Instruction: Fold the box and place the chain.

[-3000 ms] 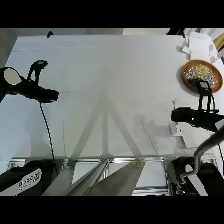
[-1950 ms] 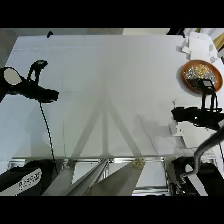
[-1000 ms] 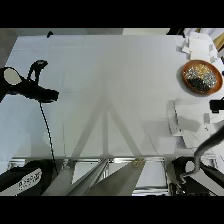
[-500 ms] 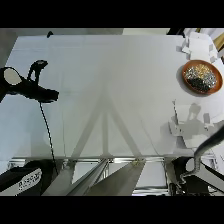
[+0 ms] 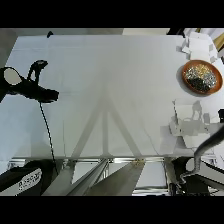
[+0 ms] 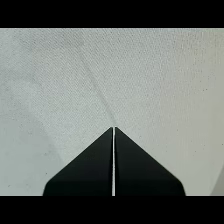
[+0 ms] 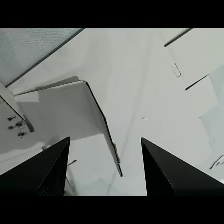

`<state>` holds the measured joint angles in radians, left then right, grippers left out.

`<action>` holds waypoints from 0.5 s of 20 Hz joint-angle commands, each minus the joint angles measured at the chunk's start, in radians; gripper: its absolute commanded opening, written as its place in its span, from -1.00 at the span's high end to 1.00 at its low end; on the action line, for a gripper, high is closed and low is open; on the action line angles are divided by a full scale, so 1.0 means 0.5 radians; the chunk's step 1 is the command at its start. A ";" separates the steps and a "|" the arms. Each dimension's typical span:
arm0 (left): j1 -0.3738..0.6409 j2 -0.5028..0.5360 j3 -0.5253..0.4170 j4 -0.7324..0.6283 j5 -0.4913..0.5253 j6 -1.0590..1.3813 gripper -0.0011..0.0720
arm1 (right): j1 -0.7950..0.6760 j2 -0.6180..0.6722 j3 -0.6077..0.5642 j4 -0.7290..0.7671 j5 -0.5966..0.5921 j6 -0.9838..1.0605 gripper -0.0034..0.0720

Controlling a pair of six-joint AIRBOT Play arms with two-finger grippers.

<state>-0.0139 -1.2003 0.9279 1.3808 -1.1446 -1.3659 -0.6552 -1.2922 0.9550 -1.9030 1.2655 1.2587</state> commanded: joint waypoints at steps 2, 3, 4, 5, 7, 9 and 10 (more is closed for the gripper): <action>0.000 0.002 0.000 0.000 0.001 0.001 0.94 | -0.053 -0.039 0.000 -0.018 -0.005 -0.005 -0.29; 0.000 0.002 0.000 0.000 0.001 0.001 0.94 | -0.080 -0.051 0.000 -0.005 -0.006 -0.004 -0.28; 0.000 0.002 0.000 0.000 0.001 0.001 0.94 | -0.108 -0.064 0.000 0.018 -0.005 0.002 -0.24; 0.000 0.002 0.000 0.000 0.001 0.001 0.94 | -0.130 -0.072 -0.004 0.052 -0.006 0.000 -0.08; 0.000 0.002 0.000 0.000 0.000 0.001 0.94 | -0.156 -0.080 -0.024 0.124 -0.046 -0.001 0.03; 0.000 0.002 0.000 0.000 0.000 0.001 0.94 | -0.155 -0.082 -0.031 0.163 -0.067 -0.007 0.35; 0.000 0.002 0.000 0.000 0.000 0.001 0.94 | -0.155 -0.082 -0.031 0.166 -0.066 -0.007 0.54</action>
